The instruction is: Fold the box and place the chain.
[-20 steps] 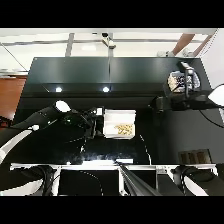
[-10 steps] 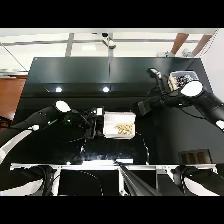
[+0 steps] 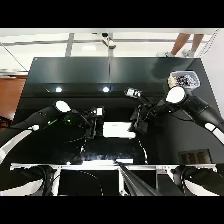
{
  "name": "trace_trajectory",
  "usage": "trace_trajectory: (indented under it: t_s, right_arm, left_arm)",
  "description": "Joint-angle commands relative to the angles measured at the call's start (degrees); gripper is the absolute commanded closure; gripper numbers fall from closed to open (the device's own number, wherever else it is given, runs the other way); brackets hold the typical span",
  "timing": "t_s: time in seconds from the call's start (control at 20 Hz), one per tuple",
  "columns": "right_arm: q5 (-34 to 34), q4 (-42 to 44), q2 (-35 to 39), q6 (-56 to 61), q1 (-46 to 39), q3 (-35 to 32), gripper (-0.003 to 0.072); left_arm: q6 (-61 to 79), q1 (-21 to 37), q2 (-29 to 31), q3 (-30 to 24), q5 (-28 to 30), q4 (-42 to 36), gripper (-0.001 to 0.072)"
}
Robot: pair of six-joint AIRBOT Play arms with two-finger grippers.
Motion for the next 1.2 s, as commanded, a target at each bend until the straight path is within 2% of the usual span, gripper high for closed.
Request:
trace_trajectory:
  t_s: [0.0,0.25,0.4,0.55,0.85,0.9,0.95,1.15]
  right_arm:
    - [0.7,-1.5,0.4,-5.6,1.4,0.2,0.0021]
    - [2.1,-2.4,1.9,-3.6,2.7,0.2,0.0021]
    - [-2.6,-7.3,1.9,-2.4,5.8,-0.2,0.0021]
    - [-8.1,-8.5,1.9,-1.4,7.0,-0.1,0.0021]
    - [-5.7,-9.4,1.9,-1.3,7.5,-0.1,0.0022]
    - [-5.8,-9.4,1.9,-1.1,7.5,-0.1,0.0039]
    - [-5.7,-9.4,1.9,-1.0,7.5,-0.1,0.0212]
    - [-5.6,-8.9,2.2,-0.8,7.5,-0.1,0.0238]
  left_arm:
    - [0.0,0.0,0.0,0.0,0.0,0.0,0.0363]
    - [0.0,0.0,0.0,0.0,0.0,0.0,0.0363]
    - [0.0,0.0,0.0,0.0,0.0,0.0,0.0363]
    - [0.0,0.0,0.0,0.0,0.0,0.0,0.0363]
    - [0.0,0.0,0.0,0.0,0.0,0.0,0.0363]
    - [0.0,0.0,0.0,0.0,0.0,0.0,0.0363]
    - [0.0,0.0,0.0,0.0,0.0,0.0,0.0363]
    - [0.0,0.0,0.0,0.0,0.0,0.0,0.0363]
